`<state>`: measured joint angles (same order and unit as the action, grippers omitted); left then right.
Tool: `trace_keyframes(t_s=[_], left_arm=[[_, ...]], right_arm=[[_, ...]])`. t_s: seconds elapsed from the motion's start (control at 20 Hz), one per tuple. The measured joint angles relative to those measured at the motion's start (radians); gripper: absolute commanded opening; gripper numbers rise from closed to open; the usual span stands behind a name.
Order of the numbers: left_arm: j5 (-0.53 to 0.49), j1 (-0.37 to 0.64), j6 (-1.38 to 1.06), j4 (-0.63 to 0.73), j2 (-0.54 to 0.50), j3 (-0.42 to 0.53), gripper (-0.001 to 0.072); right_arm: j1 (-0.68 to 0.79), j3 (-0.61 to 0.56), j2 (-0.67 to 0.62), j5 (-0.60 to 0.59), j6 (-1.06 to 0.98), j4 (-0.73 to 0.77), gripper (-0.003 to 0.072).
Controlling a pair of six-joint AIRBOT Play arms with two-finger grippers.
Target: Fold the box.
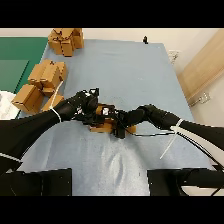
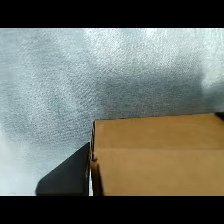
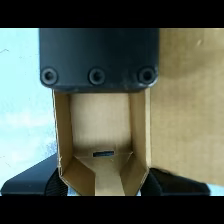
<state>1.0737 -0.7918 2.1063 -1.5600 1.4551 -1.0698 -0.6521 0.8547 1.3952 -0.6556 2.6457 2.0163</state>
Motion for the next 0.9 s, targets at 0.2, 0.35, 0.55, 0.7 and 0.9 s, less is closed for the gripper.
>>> trace_keyframes(t_s=[0.2,0.35,0.55,0.7,0.9], left_arm=[[0.002,0.001,0.004,-0.002,0.003,-0.001,0.0016],[0.019,0.0,-0.014,-0.007,-0.004,0.0,0.0355],[0.002,0.002,-0.06,0.003,-0.056,0.0,0.0427],[-0.018,0.02,-0.143,0.044,-0.115,0.008,0.0432],[-0.026,0.135,-0.363,0.184,-0.201,0.068,0.0593]], right_arm=[[0.0,0.0,0.0,0.0,-0.002,0.002,0.0371],[0.0,0.0,0.0,0.0,0.001,0.0,0.0371],[0.0,0.0,0.0,-0.005,0.0,0.0,0.0371],[0.0,0.0,0.0,-0.009,0.0,0.0,0.0371],[0.0,0.0,0.0,-0.019,-0.005,0.0,0.0371]])
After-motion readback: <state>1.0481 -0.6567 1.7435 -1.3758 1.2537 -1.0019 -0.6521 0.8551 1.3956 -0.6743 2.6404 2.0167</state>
